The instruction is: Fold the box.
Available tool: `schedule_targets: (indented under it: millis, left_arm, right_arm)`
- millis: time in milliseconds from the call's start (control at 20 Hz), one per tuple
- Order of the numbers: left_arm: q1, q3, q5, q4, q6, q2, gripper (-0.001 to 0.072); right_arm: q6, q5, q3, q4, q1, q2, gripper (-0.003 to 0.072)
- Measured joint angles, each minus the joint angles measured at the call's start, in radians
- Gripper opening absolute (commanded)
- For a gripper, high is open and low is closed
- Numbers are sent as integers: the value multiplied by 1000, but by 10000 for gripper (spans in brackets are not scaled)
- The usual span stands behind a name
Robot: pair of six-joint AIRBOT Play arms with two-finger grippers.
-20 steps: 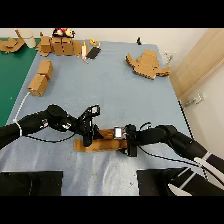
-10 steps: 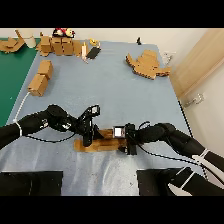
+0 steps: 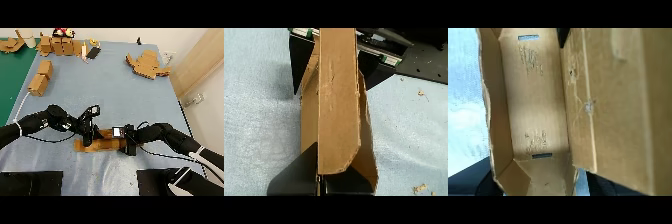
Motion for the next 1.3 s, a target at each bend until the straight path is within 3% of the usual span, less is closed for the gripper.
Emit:
schedule_targets:
  millis: [300, 400, 650, 750, 1300]
  left_arm:
    - [0, 0, 0, 0, 0, 0, 13]
    - [0, 0, 0, 0, 0, 0, 13]
    - [0, 0, 0, 0, 0, 0, 13]
    - [0, 0, 0, 0, 0, 0, 13]
    - [0, 0, 0, 0, 0, 0, 13]
  right_arm:
    - [0, -5, 0, 7, 0, -2, 665]
    - [-1, -6, 0, 10, 0, -2, 578]
    - [-3, -10, 0, 16, 0, -3, 565]
    - [-3, -13, 0, 16, 0, -3, 494]
    - [-2, -14, 0, 14, 2, -4, 496]
